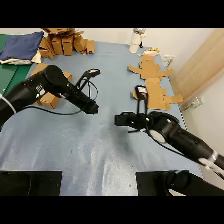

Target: Fold the box.

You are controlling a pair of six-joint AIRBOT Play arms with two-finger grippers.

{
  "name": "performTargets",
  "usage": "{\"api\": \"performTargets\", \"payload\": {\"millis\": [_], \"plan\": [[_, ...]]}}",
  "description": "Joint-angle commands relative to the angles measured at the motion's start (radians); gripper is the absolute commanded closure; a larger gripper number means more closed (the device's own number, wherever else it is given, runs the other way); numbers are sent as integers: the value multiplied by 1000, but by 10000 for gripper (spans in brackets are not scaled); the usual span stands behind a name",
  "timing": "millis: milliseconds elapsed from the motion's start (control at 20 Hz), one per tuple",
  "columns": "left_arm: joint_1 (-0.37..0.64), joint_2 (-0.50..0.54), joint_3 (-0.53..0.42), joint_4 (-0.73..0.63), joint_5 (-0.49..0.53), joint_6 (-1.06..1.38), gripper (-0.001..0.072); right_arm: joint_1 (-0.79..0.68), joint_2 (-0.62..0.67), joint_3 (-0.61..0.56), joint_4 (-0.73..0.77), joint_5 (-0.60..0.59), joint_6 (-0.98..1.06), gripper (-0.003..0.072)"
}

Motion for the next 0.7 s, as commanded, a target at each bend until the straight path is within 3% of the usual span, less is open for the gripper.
{"api": "performTargets", "payload": {"millis": [0, 650], "plan": [[-35, 24, -43, -26, 41, -4, 701, -22, -166, 110, 171, 24, -246, 682], [-35, 24, -43, -23, 17, -11, 699, -23, -182, 119, 176, 26, -247, 681]]}}
